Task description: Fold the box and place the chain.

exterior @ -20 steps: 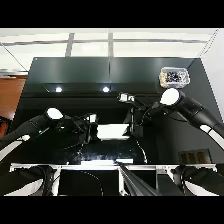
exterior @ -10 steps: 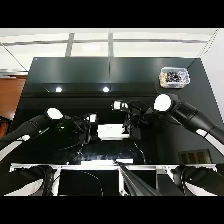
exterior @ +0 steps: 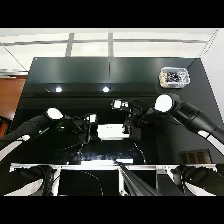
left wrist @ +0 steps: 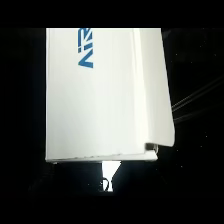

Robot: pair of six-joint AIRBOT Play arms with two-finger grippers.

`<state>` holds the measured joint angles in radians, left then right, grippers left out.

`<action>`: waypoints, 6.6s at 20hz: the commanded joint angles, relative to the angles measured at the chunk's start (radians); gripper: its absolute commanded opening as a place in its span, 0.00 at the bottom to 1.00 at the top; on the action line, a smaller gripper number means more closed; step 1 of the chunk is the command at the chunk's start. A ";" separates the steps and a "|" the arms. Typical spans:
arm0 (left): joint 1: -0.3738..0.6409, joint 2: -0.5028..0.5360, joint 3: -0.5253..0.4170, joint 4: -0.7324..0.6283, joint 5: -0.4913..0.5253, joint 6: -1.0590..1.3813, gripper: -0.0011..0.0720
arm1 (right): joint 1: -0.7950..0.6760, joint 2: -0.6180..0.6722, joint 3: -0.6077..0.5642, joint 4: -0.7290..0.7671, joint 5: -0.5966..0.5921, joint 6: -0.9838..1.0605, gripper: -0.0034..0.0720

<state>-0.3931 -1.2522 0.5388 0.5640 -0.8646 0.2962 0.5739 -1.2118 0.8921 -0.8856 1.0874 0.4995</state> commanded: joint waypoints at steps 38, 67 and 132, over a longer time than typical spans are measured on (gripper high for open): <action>0.001 -0.001 0.000 0.000 0.000 0.000 0.42 | 0.051 -0.007 0.000 -0.032 -0.014 0.098 0.25; 0.001 -0.001 0.000 0.000 0.000 0.000 0.42 | -0.084 -0.011 -0.187 0.534 -0.072 0.534 0.06; -0.227 -0.108 0.368 0.267 -0.116 -0.530 0.99 | -0.626 0.230 -0.071 0.285 0.087 0.555 0.06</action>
<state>-0.6216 -1.3693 0.9054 0.8352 -0.9771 -0.2180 -0.0517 -0.9825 0.8207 -0.6006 1.1736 1.0546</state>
